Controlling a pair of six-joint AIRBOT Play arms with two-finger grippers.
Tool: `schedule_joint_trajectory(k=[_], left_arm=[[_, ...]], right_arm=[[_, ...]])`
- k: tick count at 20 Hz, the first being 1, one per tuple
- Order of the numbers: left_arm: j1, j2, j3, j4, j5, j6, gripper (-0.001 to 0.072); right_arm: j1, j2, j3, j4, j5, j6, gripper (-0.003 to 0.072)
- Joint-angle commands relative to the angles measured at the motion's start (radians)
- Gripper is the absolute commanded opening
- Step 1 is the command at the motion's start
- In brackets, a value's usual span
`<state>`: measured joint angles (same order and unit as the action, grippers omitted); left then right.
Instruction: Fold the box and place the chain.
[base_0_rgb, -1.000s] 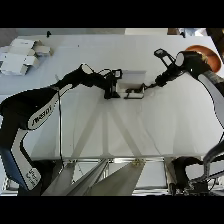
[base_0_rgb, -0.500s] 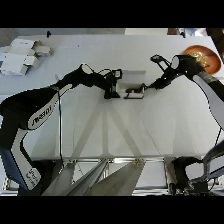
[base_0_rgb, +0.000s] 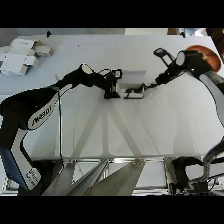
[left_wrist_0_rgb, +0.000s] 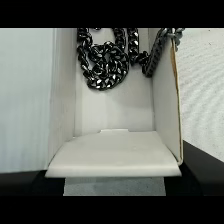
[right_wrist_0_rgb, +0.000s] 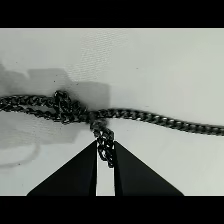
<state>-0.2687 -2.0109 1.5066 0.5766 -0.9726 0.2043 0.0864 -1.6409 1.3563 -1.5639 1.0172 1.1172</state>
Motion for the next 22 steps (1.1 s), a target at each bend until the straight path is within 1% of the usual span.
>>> schedule_joint_trajectory(k=[1, 3, 4, 5, 7, 9, 12, 15, 19, 21, 22], left_arm=[[0.000, 0.000, 0.001, 0.000, 0.000, 0.000, 0.0421], [0.000, 0.000, 0.001, 0.000, 0.000, 0.000, 0.0421], [0.000, 0.000, 0.001, 0.000, 0.000, 0.000, 0.0421], [0.000, 0.000, 0.001, 0.000, 0.000, 0.000, 0.0421], [0.000, 0.000, 0.001, 0.000, 0.000, 0.000, 0.0421], [0.000, 0.000, 0.001, 0.000, 0.000, 0.000, 0.0421], [0.000, 0.000, 0.001, 0.000, 0.000, 0.000, 0.0421], [0.000, 0.000, 0.001, 0.000, 0.000, 0.000, 0.0421], [0.000, 0.000, 0.001, 0.000, 0.000, 0.000, 0.0421], [0.000, 0.000, 0.001, 0.000, 0.000, 0.000, 0.0421], [0.000, 0.000, 0.001, 0.000, 0.000, 0.000, 0.0421]], right_arm=[[0.014, 0.094, 0.000, 0.027, 0.061, -0.004, 0.0016], [0.040, 0.142, 0.000, 0.063, 0.110, -0.061, 0.0016], [0.055, 0.164, 0.000, 0.110, 0.128, -0.097, 0.0016], [0.070, 0.181, 0.000, 0.169, 0.135, -0.132, 0.0016], [0.104, 0.205, 0.000, 0.336, 0.133, -0.192, 0.0015], [0.139, 0.208, 0.000, 0.511, 0.115, -0.244, 0.0014], [0.199, 0.207, 0.000, 0.616, 0.027, -0.264, 0.0015], [0.256, 0.197, 0.000, 0.623, -0.063, -0.266, 0.0015], [0.282, 0.114, 0.000, 0.588, -0.057, -0.252, 0.0017], [0.285, 0.067, 0.000, 0.497, -0.056, -0.200, 0.0017], [0.287, 0.048, 0.000, 0.422, -0.055, -0.162, 0.0017]])
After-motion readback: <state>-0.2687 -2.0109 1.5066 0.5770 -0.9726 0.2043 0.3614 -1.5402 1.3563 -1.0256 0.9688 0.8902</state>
